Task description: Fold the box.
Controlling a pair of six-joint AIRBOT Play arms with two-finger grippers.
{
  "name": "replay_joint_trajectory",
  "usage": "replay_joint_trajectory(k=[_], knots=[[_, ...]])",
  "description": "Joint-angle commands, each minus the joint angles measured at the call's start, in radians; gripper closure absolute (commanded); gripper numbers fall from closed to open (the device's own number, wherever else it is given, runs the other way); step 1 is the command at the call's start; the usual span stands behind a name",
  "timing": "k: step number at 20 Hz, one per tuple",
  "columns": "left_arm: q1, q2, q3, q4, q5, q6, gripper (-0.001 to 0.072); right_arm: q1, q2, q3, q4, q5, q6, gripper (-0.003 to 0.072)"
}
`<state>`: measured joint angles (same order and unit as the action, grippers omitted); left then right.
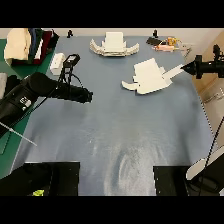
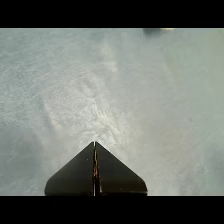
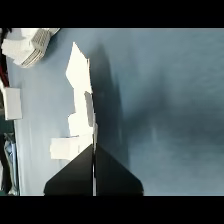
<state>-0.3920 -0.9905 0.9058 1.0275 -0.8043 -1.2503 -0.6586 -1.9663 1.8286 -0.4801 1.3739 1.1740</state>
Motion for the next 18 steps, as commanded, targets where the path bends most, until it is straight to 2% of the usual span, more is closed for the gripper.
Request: replay_joint_trajectory(k=[1,7,11,14,18], knots=[[0.0,0.0,0.0,-0.042,0.017,0.0,0.0695,0.055,0.208,-0.307,-0.005,-0.038,-0.043,0.0687],[0.0,0.0,0.0,-0.036,-0.063,0.004,0.0695,0.137,0.691,-0.981,-0.043,-0.232,-0.068,0.0687],[0.001,0.004,-0.002,-0.035,-0.147,0.004,0.0695,0.179,1.019,-1.303,-0.068,-0.252,-0.058,0.0687],[0.001,0.035,-0.042,-0.032,-0.185,0.003,0.0695,0.212,1.262,-1.473,-0.167,-0.261,0.063,0.0688],[0.001,0.097,-0.124,-0.032,-0.178,0.0,0.0695,0.233,1.457,-1.562,-0.331,-0.222,0.235,0.0687]])
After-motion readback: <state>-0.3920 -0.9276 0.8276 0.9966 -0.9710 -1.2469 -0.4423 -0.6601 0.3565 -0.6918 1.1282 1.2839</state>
